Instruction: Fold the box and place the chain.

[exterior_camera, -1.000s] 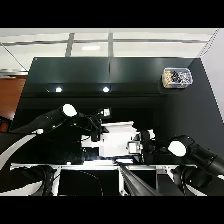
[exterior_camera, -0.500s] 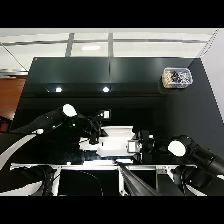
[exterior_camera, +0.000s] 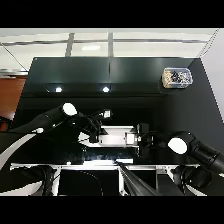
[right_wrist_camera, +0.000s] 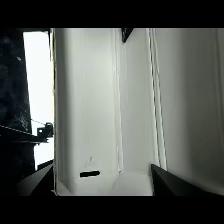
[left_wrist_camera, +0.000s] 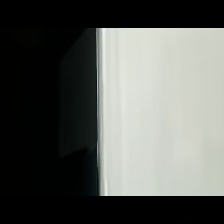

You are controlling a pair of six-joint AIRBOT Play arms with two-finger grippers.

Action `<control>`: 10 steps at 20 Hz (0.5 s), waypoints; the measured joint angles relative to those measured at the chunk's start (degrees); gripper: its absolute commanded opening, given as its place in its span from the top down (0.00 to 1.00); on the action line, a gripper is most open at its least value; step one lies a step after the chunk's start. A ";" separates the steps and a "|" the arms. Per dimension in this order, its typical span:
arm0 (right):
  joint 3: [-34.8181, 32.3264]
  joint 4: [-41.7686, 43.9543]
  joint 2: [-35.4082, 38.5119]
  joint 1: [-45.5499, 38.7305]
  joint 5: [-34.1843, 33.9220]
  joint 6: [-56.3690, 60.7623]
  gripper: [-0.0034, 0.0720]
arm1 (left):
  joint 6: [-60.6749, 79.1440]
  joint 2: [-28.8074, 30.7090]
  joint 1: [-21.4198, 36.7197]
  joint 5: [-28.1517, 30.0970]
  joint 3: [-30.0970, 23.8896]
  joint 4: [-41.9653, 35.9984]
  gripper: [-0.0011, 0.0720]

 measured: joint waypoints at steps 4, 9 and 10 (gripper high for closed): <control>0.79 -0.68 0.00 0.00 0.37 3.15 0.04 | 0.66 0.00 -0.02 0.79 0.37 0.46 0.95; 1.97 -2.32 0.00 -0.83 1.33 7.72 0.04 | 1.11 0.15 -0.59 2.89 0.42 0.79 0.95; 2.05 -2.62 0.00 -1.36 1.44 8.61 0.04 | 1.11 0.33 -0.83 3.30 0.28 0.81 0.95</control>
